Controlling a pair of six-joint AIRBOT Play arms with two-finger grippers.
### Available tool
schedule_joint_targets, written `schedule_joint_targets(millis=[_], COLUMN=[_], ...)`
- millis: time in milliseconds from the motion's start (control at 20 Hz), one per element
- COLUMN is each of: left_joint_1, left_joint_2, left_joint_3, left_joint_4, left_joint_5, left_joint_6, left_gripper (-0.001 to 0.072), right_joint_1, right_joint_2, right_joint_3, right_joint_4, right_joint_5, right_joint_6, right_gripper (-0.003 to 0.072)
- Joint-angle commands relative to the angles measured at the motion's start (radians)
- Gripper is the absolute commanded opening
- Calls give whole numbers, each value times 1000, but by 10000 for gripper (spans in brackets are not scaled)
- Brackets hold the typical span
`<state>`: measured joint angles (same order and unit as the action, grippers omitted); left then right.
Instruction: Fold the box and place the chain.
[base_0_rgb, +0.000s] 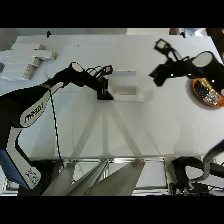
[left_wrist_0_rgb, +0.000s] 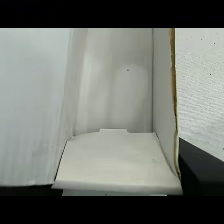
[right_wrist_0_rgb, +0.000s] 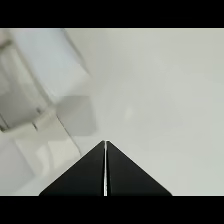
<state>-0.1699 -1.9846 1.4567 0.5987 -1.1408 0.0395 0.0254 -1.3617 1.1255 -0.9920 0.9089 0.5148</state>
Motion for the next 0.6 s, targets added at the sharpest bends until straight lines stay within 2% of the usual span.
schedule_joint_targets(millis=[0,250,550], left_joint_1=[0,0,0], left_joint_2=[0,0,0], left_joint_3=[0,0,0], left_joint_4=[0,0,0], left_joint_5=[0,0,0], left_joint_6=[0,0,0], left_gripper=[533,533,533], right_joint_1=[-112,-165,-129], right_joint_2=[-1,-40,-146], right_joint_3=[-3,-63,-116], right_joint_4=[-195,-201,-21], right_joint_5=[108,223,201], right_joint_6=[439,536,535], right_gripper=[11,9,8])
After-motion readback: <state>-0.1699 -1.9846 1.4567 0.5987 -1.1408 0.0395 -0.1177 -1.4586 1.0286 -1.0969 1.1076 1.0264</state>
